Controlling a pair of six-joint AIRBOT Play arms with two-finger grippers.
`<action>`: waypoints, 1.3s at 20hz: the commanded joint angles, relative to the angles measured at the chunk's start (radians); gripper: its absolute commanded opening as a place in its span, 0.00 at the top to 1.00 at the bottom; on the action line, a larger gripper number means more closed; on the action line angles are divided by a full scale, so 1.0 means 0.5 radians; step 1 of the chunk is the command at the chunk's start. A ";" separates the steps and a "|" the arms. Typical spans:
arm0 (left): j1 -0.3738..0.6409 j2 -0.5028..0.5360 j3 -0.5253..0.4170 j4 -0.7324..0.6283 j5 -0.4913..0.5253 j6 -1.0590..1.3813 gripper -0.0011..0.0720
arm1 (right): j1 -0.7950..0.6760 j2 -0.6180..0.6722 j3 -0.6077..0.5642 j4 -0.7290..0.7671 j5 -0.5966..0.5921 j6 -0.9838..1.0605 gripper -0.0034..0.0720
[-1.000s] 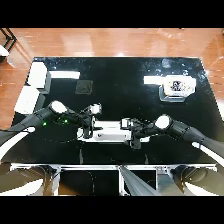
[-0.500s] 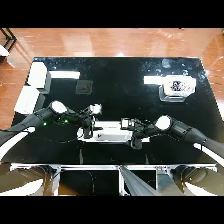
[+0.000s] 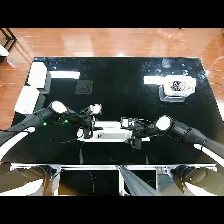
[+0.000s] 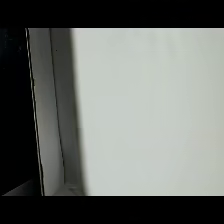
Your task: Fold the box and place the chain.
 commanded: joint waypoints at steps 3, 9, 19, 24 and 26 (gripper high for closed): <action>0.000 0.001 0.000 -0.001 -0.054 0.001 0.95 | -0.001 0.000 0.001 0.002 -0.008 0.002 0.42; 0.001 0.011 0.007 -0.001 -0.050 -0.046 0.43 | -0.001 0.000 0.001 0.002 -0.008 0.002 0.42; 0.246 0.448 0.014 0.262 -0.201 -0.479 0.28 | -0.001 0.000 0.001 0.000 -0.008 0.002 0.42; 0.404 0.701 0.021 0.410 -0.690 -1.086 0.96 | -0.001 0.000 0.001 0.000 -0.024 0.002 0.42; 0.400 0.731 0.010 0.410 -0.879 -1.337 0.96 | -0.001 0.000 0.001 0.000 -0.024 0.002 0.42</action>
